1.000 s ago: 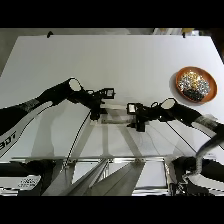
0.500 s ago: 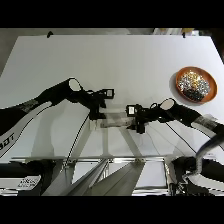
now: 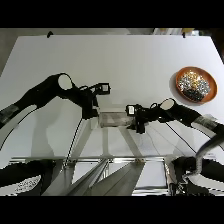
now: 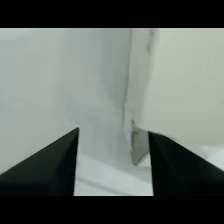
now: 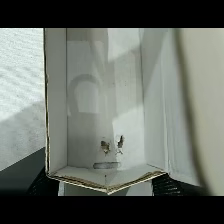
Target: Fold the box and place the chain.
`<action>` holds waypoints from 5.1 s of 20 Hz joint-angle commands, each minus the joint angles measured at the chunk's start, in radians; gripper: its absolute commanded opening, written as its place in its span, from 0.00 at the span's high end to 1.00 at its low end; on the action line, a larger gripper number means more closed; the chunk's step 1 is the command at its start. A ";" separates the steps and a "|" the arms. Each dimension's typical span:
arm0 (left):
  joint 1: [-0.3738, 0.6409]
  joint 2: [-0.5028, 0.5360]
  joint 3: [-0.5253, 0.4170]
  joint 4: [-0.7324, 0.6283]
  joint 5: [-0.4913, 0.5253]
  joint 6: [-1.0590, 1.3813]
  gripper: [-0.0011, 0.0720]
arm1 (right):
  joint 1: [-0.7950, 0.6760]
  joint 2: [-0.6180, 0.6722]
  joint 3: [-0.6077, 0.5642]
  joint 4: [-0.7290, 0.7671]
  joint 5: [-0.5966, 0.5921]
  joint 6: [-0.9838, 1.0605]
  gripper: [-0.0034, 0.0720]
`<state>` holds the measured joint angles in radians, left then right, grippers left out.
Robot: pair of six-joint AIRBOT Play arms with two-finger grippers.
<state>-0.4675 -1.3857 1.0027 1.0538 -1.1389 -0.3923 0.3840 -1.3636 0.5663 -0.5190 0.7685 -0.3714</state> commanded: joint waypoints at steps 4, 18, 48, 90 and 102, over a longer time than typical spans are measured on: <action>0.001 0.175 0.001 0.035 -0.183 -0.069 0.98 | -0.001 0.001 0.000 0.000 0.000 -0.003 0.42; -0.058 0.033 -0.016 -0.312 0.238 -0.128 0.98 | -0.001 0.001 0.000 0.000 -0.001 -0.003 0.42; -0.132 0.084 -0.140 0.237 0.048 -0.422 0.98 | -0.001 0.001 0.000 0.000 0.000 -0.003 0.42; -0.160 0.003 -0.243 -0.207 0.286 0.163 0.51 | -0.001 0.001 0.000 0.000 -0.001 -0.003 0.42; -0.097 0.209 -0.243 0.035 0.089 -0.391 0.98 | -0.001 0.001 0.000 0.000 0.000 -0.003 0.42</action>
<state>-0.5964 -1.2537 0.7597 0.9703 -0.9691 -0.5011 0.3836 -1.3636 0.5663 -0.5186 0.7658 -0.3744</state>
